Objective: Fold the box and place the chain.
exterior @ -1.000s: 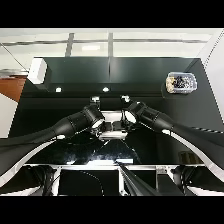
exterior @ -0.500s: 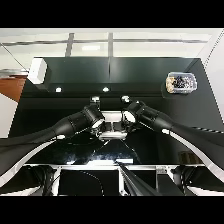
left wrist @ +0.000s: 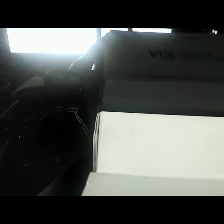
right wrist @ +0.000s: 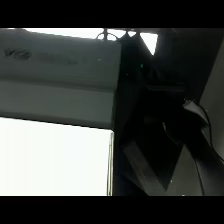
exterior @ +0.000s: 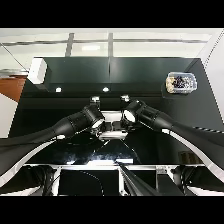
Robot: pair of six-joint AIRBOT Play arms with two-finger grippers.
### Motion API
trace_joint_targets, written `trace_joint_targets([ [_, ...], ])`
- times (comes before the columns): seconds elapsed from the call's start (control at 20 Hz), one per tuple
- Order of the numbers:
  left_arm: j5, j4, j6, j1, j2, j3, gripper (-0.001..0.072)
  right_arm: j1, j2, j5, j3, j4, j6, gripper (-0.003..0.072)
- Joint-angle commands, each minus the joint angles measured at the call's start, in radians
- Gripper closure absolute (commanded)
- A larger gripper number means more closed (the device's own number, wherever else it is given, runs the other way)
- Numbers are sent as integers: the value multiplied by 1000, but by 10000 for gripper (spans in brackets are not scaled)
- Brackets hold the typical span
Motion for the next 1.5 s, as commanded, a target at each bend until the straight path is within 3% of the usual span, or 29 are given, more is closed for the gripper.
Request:
trace_joint_targets([
  [0.0, 0, 2, 3, 0, -1, 0, 678, 0, 1, -6, 4, 1, -10, 626],
  [0.25, 0, 2, 3, 0, -1, 0, 678, 0, 1, -11, 4, 2, -10, 623],
  [0.3, 0, 2, 3, 0, -1, 0, 678, 0, 1, -12, 4, 2, -10, 557],
  [0.35, 0, 2, 3, 0, -1, 0, 678, 0, 1, -12, 4, 1, -9, 397],
  [0.4, 0, 2, 3, 0, -1, 0, 678, 0, 1, -11, 4, 1, -10, 366],
  [0.75, 0, 2, 3, 0, -1, 0, 678, -3, 108, 40, 6, 0, -60, 366],
  [1.05, 0, 2, 3, 0, -1, 0, 678, -14, 342, 106, 6, -25, -136, 366],
  [1.2, 0, 2, 3, 0, -1, 0, 678, -46, 473, 198, 6, -182, -232, 368],
  [1.35, 0, 2, 3, 0, -1, 0, 678, -124, 501, 356, -4, -497, -255, 368],
  [1.45, 0, 2, 3, 0, -1, 0, 678, -234, 501, 259, -38, -579, -255, 367],
])
